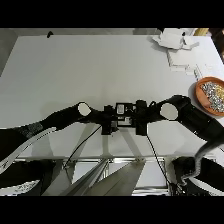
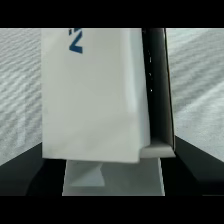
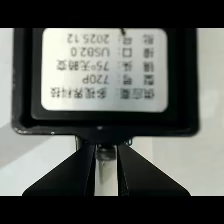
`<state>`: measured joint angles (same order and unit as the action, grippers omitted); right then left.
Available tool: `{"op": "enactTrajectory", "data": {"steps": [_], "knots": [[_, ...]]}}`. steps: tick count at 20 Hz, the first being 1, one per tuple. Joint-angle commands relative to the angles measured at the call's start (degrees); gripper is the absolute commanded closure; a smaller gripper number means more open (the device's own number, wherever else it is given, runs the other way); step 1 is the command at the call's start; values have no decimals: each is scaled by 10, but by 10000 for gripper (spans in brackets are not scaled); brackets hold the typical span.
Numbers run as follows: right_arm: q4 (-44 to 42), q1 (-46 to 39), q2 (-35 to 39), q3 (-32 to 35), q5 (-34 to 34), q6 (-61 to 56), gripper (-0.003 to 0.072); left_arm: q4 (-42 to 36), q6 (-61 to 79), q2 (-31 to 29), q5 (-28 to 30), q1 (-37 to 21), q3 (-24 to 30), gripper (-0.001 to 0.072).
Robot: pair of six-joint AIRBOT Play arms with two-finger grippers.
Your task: Fold the box and place the chain.
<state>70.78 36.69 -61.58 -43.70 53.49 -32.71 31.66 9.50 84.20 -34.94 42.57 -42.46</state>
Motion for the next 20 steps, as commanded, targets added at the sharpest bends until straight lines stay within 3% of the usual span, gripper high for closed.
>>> {"op": "enactTrajectory", "data": {"steps": [1,3,4,6,12,14,16,18,20], "knots": [[-12,0,1,13,1,0,566,1,1,0,0,0,0,457],[-35,0,1,14,10,0,565,1,1,0,0,0,0,457],[-43,0,1,14,14,1,528,1,1,0,0,0,0,457],[-53,0,2,14,18,12,329,1,1,0,0,0,0,457],[-52,0,48,14,30,13,324,1,1,0,0,0,0,457],[-55,-14,64,14,27,13,353,1,1,0,0,0,0,457],[-64,-43,63,14,31,12,514,1,1,0,0,0,0,457],[-84,-64,62,14,32,10,543,1,1,0,0,0,0,457],[-106,-66,52,15,47,11,670,1,1,0,0,0,0,457]]}}
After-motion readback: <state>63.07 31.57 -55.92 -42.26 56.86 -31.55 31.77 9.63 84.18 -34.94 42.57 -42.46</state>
